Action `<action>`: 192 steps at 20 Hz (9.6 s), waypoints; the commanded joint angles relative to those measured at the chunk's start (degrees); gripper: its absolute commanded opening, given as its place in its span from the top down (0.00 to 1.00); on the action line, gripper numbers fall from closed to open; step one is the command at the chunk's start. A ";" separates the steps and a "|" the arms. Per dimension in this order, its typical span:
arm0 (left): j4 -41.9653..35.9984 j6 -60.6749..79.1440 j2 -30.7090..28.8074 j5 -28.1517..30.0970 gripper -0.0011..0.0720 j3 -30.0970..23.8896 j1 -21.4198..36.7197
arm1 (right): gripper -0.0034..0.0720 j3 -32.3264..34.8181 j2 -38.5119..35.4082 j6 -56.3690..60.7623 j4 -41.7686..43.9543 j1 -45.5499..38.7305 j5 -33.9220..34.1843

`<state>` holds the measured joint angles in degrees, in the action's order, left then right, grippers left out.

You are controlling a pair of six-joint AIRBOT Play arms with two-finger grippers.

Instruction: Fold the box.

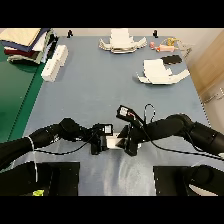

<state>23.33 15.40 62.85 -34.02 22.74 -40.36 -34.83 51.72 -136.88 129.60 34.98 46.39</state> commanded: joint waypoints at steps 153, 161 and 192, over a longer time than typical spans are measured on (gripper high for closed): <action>0.02 0.02 0.02 0.00 0.32 0.04 0.02 | 0.64 -2.82 1.20 -6.05 -22.67 6.19 -0.48; 0.02 0.02 0.02 0.00 0.32 0.04 0.02 | 0.75 -2.71 1.88 -6.03 -21.22 6.19 0.50; 0.02 0.02 0.02 0.00 0.32 0.04 0.02 | 0.96 16.31 -13.20 16.55 -4.81 11.45 -35.82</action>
<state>23.33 15.42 62.83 -34.02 22.76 -40.36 -25.69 43.16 -126.34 122.13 43.31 27.81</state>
